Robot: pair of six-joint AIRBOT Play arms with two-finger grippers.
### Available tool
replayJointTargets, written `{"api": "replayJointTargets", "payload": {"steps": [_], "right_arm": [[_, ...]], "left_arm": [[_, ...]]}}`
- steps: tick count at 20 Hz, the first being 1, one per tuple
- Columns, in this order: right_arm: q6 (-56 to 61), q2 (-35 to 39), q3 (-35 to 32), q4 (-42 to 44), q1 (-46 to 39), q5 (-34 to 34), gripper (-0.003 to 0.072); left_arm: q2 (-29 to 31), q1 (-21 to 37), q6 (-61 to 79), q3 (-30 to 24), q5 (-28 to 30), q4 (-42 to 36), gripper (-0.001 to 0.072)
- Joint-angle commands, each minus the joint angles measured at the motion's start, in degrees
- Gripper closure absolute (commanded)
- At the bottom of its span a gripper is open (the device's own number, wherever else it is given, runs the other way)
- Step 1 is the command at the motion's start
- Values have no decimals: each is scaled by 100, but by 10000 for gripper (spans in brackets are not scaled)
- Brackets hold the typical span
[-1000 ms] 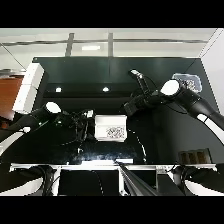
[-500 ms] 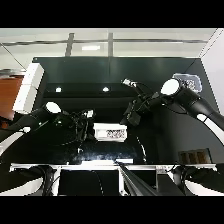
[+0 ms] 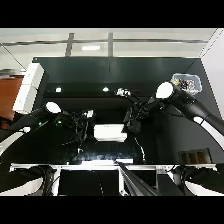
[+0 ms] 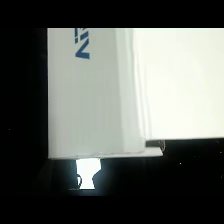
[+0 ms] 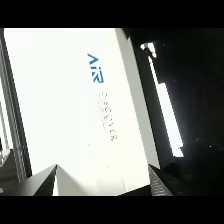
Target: Fold the box and place the chain.
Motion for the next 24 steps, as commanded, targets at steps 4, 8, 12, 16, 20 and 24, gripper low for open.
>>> {"api": "replayJointTargets", "payload": {"steps": [4, 8, 12, 16, 20, 24], "right_arm": [[-15, 0, 2, -188, 70, -50, -20], [-13, -2, 2, -339, 72, -105, 97], [-11, -2, 0, -527, 236, -232, 157], [-11, 4, 0, -682, 492, -529, 251], [240, 55, 0, -916, 498, -531, 250], [367, 297, 0, -918, 498, -625, 251]], "left_arm": [[-4, 2, 2, 0, -2, 0, 304], [-4, 2, 2, 0, -2, 0, 303], [-4, 2, 2, 0, -2, 0, 303], [-4, 2, 2, 0, -2, 0, 304], [-4, 2, 0, 0, -2, 0, 303], [-4, 2, 0, 0, 0, 0, 303]]}}
